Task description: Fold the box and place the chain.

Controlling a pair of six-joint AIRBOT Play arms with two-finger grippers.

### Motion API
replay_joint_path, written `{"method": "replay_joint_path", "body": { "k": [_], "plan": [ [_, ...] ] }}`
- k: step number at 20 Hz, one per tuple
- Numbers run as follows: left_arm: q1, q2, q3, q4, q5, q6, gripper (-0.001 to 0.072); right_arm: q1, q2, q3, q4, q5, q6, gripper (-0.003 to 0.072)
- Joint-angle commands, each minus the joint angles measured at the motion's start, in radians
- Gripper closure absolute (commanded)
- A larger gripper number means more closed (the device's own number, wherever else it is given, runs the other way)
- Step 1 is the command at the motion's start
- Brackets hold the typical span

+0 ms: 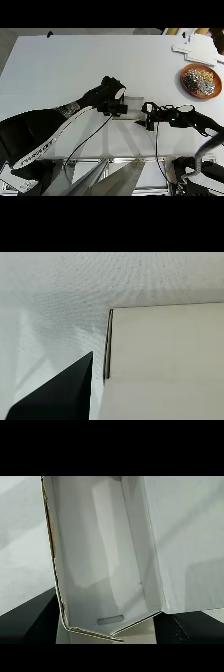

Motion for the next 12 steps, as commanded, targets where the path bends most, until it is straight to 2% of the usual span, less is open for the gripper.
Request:
{"method": "replay_joint_path", "body": {
  "k": [1,2,4,6,9,10,11,12],
  "plan": [
    [-0.002,-0.001,0.001,0.007,-0.007,-0.006,0.0434,-0.001,0.000,0.000,0.000,0.000,0.000,0.0348],
    [-0.003,-0.001,0.000,0.008,-0.007,-0.012,0.0445,-0.001,0.000,0.000,0.000,0.000,0.000,0.0348],
    [-0.003,-0.001,0.000,0.011,-0.010,-0.040,0.0619,-0.001,0.000,0.000,0.000,0.000,0.000,0.0348],
    [-0.003,-0.001,0.000,0.011,-0.010,-0.050,0.0707,-0.001,0.000,0.000,0.000,0.000,0.000,0.0348],
    [-0.003,-0.001,0.000,0.011,-0.013,-0.053,0.0706,-0.001,0.000,0.000,0.000,0.000,0.000,0.0348],
    [-0.003,-0.001,0.000,0.011,-0.016,-0.053,0.0682,-0.001,0.000,0.000,0.000,0.000,0.000,0.0348],
    [-0.002,-0.001,0.000,0.010,-0.021,-0.052,0.0627,-0.001,0.000,0.000,0.000,0.000,0.000,0.0348],
    [-0.002,-0.001,0.000,0.011,-0.027,-0.050,0.0541,-0.001,0.000,0.000,0.000,0.000,0.000,0.0348]
  ]
}}
